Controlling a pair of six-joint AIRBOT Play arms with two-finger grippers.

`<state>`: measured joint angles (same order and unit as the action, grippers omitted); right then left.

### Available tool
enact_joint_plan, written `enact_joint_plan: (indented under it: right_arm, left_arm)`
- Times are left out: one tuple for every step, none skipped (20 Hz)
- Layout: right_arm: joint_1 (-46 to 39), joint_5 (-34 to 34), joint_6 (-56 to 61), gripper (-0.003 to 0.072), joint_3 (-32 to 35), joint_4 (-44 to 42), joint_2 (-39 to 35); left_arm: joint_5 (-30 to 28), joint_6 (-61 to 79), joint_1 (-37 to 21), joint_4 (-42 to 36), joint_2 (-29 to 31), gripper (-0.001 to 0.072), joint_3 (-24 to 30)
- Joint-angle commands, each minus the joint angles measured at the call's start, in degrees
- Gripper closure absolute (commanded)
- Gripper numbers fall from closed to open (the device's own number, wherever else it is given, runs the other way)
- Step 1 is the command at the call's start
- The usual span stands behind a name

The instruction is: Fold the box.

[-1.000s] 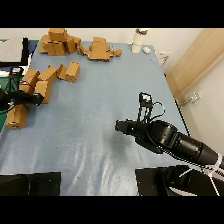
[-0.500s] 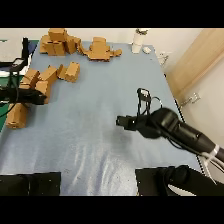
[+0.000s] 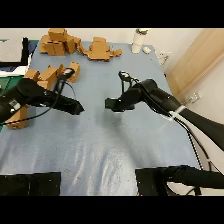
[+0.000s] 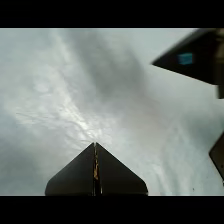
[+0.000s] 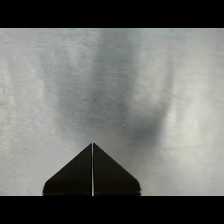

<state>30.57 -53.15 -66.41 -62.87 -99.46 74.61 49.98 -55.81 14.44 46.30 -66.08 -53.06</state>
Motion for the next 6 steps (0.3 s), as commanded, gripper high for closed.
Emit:
enact_joint_plan:
  right_arm:
    - [-0.46,-0.44,-4.33,0.068,-3.1,-3.74,4.33]
    - [-0.46,-0.42,-4.31,0.068,-3.1,-3.54,4.31]
    - [-0.46,-0.42,-4.31,0.068,-3.13,-3.56,4.31]
    - [-0.46,-0.42,-4.31,0.068,-3.13,-3.54,4.31]
    - [-0.46,-0.44,-4.31,0.068,-3.1,-3.54,4.31]
    - [-0.46,-0.44,-4.31,0.068,-3.1,-3.54,4.31]
  left_arm:
    - [-0.42,-1.9,3.43,-0.07,-1.66,0.0695,-0.22]
    - [-0.37,-1.9,3.43,-0.07,-1.66,0.0695,-0.22]
    - [-0.44,-1.9,3.41,-0.04,-1.66,0.0696,-0.22]
    - [-0.46,-1.9,3.41,-0.07,-1.66,0.0695,-0.22]
    - [-0.44,-1.9,3.41,-0.07,-1.66,0.0695,-0.22]
    - [-0.46,-1.9,3.41,-0.07,-1.66,0.0695,-0.22]
